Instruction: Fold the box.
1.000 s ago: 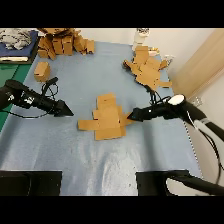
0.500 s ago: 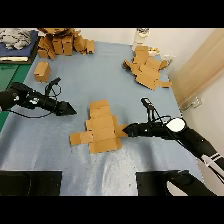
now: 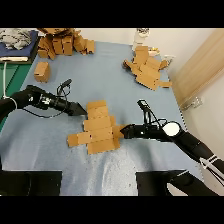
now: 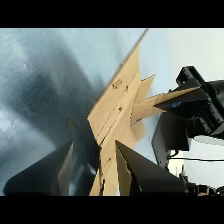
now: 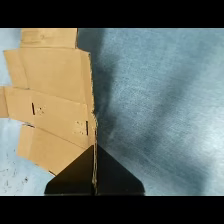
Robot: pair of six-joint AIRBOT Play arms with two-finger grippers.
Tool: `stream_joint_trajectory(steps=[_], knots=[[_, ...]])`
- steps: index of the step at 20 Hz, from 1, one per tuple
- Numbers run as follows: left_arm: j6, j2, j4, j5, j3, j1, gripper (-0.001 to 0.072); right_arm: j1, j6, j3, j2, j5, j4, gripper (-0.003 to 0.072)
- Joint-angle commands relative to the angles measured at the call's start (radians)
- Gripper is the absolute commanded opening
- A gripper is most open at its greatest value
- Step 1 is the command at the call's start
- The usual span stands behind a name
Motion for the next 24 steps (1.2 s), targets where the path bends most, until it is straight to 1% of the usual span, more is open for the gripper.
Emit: stream_joint_trajectory(steps=[1, 5, 6, 7, 11, 13, 14, 15, 21, 24], knots=[[0.015, -0.055, -0.025, -0.015, 0.057, -0.036, 0.0427, 0.004, 0.000, -0.001, -0.020, -0.008, 0.000, 0.0002], [0.015, -0.097, -0.025, -0.030, 0.100, -0.080, 0.0426, 0.004, 0.000, -0.001, -0.043, -0.010, 0.000, 0.0002], [0.016, -0.096, -0.025, -0.031, 0.102, -0.086, 0.0404, 0.004, 0.000, -0.001, -0.048, -0.011, 0.000, 0.0003], [0.027, -0.096, -0.026, -0.039, 0.105, -0.087, 0.0399, 0.004, 0.000, -0.001, -0.051, -0.011, 0.000, 0.0002], [0.038, -0.097, -0.021, -0.119, 0.106, -0.087, 0.0398, 0.004, 0.000, -0.001, -0.057, -0.033, 0.000, 0.0002], [0.050, -0.097, -0.019, -0.137, 0.106, -0.087, 0.0397, 0.004, 0.001, -0.001, -0.057, -0.033, 0.001, 0.0002], [0.056, -0.097, -0.020, -0.138, 0.106, -0.087, 0.0341, 0.004, 0.001, -0.001, -0.057, -0.032, 0.001, 0.0003], [0.069, -0.097, -0.020, -0.145, 0.106, -0.087, 0.0227, 0.004, 0.001, -0.001, -0.057, -0.032, 0.004, 0.0002], [0.081, -0.097, -0.018, -0.162, 0.106, -0.105, 0.0233, 0.004, 0.001, -0.001, -0.057, -0.033, 0.008, 0.0002], [0.091, -0.097, -0.018, -0.137, 0.106, -0.127, 0.0233, 0.004, 0.001, -0.001, -0.057, -0.033, 0.008, 0.0002]])
